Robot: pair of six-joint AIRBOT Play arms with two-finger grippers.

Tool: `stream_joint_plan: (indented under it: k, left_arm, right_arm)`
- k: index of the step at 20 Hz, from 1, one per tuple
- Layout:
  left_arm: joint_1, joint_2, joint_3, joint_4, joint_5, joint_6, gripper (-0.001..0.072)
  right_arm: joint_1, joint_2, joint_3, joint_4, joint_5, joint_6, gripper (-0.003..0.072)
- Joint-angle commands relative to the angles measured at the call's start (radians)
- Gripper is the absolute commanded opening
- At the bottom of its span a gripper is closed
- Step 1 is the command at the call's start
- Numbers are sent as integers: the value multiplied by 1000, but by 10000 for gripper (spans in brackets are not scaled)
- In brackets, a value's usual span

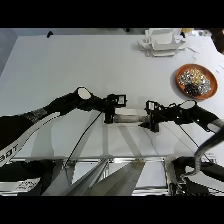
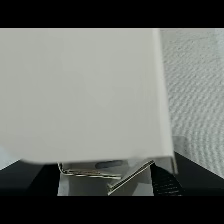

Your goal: Fold the box and place the chain.

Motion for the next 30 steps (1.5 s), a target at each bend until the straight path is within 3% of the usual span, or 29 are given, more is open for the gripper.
stream_joint_plan:
  k: [1, 3, 5, 18, 20, 30]
  left_arm:
    - [0, 0, 0, 0, 3, 0, 9]
    - [0, 0, 0, 0, 3, 0, 9]
    - [0, 0, 0, 0, 3, 0, 9]
    - [0, 0, 0, 0, 3, 0, 9]
    - [0, 0, 0, 0, 3, 0, 9]
    - [0, 0, 0, 0, 3, 0, 9]
  right_arm:
    - [0, -1, 0, -31, 3, 17, 446]
    - [0, 0, 0, -31, -28, -1, 589]
    - [0, 2, 0, -26, -34, -45, 605]
    - [39, 3, 0, 25, -35, -69, 601]
    - [39, 3, 0, 24, -36, -69, 540]
    - [2, 1, -1, -32, -35, -32, 502]
